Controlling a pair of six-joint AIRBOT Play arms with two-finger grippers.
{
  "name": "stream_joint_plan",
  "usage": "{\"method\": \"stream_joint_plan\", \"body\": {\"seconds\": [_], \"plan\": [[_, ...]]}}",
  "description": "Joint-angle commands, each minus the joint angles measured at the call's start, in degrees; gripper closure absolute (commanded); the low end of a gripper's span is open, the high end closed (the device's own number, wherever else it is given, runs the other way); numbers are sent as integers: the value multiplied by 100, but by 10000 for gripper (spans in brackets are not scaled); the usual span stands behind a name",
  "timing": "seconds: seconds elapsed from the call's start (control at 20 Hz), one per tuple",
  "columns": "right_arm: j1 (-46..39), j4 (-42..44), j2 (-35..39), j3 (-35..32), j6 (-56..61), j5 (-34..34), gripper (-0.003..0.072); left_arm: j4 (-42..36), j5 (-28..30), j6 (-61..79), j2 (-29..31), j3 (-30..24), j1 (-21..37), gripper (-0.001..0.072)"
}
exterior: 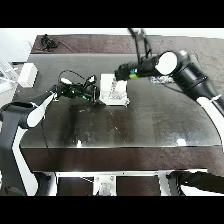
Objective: Fold the box and place the chain.
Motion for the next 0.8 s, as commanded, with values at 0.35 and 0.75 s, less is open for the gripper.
{"method": "stream_joint_plan", "body": {"seconds": [0.35,0.75], "plan": [[-153,-931,-367,-1327,11,-570,252,2,2,0,2,2,4,232],[-1043,-994,-31,-1604,-1200,-184,197,2,2,0,2,2,4,232]]}}
